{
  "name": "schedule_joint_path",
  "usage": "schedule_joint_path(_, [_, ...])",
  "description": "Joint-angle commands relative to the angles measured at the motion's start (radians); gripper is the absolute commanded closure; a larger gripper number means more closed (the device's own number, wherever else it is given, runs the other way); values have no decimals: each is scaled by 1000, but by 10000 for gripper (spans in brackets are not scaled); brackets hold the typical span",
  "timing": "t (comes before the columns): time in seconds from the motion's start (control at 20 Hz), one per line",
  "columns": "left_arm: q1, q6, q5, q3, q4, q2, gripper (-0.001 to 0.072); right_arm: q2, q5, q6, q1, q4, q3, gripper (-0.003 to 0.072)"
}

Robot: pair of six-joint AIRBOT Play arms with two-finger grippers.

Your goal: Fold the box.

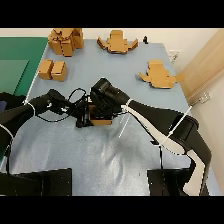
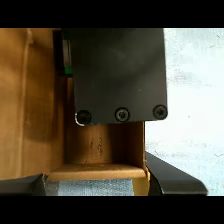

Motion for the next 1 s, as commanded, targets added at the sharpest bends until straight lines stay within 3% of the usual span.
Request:
schedule_joint_path(0.0, [0,5,3,1,5,1,534,1,-3,7,-3,9,2,339])
schedule_joint_path(0.2, [0,5,2,1,5,1,534,1,6,6,-28,51,1,342])
schedule_joint_path(0.3, [0,5,2,1,5,1,534,1,21,6,-30,56,0,457])
schedule_joint_path(0.35, [0,5,3,1,5,1,534,1,38,6,-30,70,0,468])
schedule_joint_path(0.75, [1,5,3,1,5,1,534,2,41,13,-32,79,-10,443])
schedule_joint_path(0.95, [1,5,3,1,5,1,534,32,63,17,-32,77,-79,444])
